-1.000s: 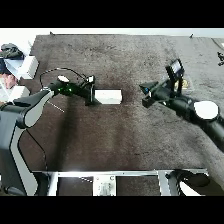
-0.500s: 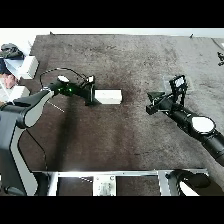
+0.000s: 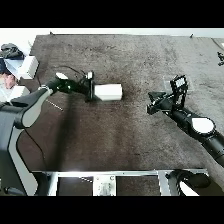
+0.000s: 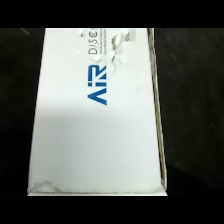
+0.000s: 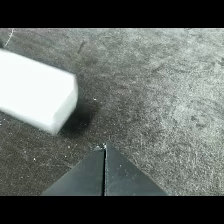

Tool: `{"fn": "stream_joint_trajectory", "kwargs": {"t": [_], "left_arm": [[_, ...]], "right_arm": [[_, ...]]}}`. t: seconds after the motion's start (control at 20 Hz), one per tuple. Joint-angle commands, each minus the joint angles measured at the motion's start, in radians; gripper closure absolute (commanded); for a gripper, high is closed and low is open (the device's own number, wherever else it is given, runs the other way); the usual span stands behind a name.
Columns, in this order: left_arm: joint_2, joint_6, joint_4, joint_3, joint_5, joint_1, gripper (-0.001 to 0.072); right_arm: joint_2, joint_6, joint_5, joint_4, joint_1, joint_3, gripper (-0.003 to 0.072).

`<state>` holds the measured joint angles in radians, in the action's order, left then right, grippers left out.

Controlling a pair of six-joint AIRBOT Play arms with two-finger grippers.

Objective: Fold the box and place the chain.

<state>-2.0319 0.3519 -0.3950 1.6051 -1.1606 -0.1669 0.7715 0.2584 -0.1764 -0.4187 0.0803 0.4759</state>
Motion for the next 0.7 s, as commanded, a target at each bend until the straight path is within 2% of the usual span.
{"fn": "stream_joint_trajectory", "kwargs": {"t": [0.0,0.1,0.2,0.3,0.4,0.5,0.65], "left_arm": [[0.063,-0.165,0.051,0.102,0.076,0.064,0.0698],[0.119,-0.302,0.051,0.138,0.200,0.126,0.0700],[0.167,-0.436,0.020,0.140,0.443,0.195,0.0701],[0.177,-0.733,-0.110,0.137,0.677,0.265,0.0701],[0.176,-0.966,-0.291,0.129,0.724,0.330,0.0701],[0.176,-1.062,-0.415,0.087,0.756,0.366,0.0701],[0.176,-1.085,-0.444,-0.016,0.833,0.383,0.0700]], "right_arm": [[-0.001,0.001,0.000,0.000,0.001,0.000,0.0701],[-0.001,0.001,0.000,0.001,0.001,0.000,0.0701],[-0.001,0.001,0.000,0.001,0.001,0.000,0.0701],[-0.001,0.001,-0.002,0.001,0.001,0.000,0.0700],[0.000,0.001,-0.003,0.001,0.002,0.000,0.0701],[0.000,0.001,-0.003,0.001,0.002,0.000,0.0701],[0.000,0.001,-0.004,0.001,0.002,0.000,0.0700]]}}
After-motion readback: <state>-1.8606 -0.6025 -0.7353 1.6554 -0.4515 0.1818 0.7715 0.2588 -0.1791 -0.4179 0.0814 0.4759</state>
